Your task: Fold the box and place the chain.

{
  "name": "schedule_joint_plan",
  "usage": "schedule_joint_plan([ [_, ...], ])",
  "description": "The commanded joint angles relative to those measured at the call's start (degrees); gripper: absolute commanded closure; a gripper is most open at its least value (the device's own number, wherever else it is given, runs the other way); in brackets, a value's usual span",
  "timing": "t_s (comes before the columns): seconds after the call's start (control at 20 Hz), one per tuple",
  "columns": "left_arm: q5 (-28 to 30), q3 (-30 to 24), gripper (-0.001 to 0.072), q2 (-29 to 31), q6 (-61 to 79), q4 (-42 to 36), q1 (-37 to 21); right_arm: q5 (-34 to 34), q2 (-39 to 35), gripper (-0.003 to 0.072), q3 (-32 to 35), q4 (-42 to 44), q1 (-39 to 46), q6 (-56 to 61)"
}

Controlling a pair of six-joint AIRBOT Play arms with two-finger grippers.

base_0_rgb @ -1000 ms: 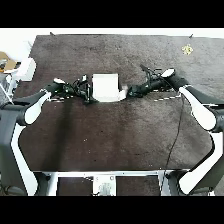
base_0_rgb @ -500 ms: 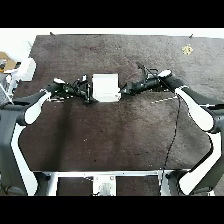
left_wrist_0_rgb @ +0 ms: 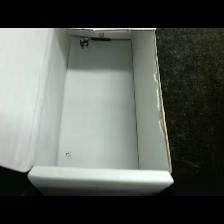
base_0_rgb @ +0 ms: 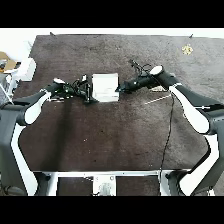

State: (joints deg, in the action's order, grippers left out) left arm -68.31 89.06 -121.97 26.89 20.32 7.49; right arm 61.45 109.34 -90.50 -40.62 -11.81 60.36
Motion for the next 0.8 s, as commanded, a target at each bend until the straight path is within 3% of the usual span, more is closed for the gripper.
schedule_joint_plan([
  [0.0, -0.04, 0.0, 0.0539, 0.0, 0.02, 0.02, 0.02, -0.94, 0.07, 0.0309, -2.75, -13.62, -2.82, 8.61],
  [0.2, -0.02, 0.0, 0.0539, 0.0, 0.02, 0.02, 0.02, -0.55, 0.81, 0.0291, -5.7, -24.72, -5.79, 16.13],
  [0.45, -0.02, 0.0, 0.0539, 0.0, 0.02, 0.02, 0.02, 4.81, 4.61, 0.029, -13.9, -35.36, -9.62, 25.18],
  [0.75, -0.02, 0.0, 0.0539, 0.0, 0.02, 0.02, 0.02, 8.52, 5.9, 0.0292, -18.32, -48.76, -14.43, 36.41],
])
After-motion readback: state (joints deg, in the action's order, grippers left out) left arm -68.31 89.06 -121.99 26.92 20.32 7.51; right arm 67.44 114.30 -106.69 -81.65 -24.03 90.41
